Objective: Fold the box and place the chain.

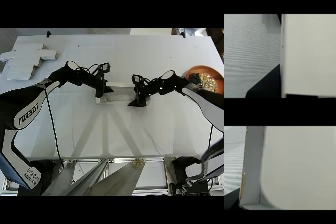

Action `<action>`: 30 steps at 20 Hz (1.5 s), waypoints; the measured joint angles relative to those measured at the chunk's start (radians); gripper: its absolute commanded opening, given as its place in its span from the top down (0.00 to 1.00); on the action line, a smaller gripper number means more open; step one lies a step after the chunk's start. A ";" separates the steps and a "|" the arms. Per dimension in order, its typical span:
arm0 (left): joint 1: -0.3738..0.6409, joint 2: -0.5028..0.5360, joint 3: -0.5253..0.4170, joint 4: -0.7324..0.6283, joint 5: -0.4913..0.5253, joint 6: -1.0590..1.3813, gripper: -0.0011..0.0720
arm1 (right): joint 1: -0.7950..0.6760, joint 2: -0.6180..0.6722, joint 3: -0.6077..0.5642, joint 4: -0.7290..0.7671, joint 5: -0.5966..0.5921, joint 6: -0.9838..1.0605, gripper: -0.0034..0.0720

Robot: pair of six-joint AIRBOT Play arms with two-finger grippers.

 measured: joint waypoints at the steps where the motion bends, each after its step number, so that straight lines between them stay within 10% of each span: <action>1: 0.000 0.000 0.000 0.000 0.000 0.000 0.97 | -0.004 0.000 0.000 0.000 0.002 0.003 0.05; 30: 0.000 0.000 0.000 0.000 0.000 0.000 0.97 | -0.037 -0.002 0.000 0.045 0.069 0.005 0.10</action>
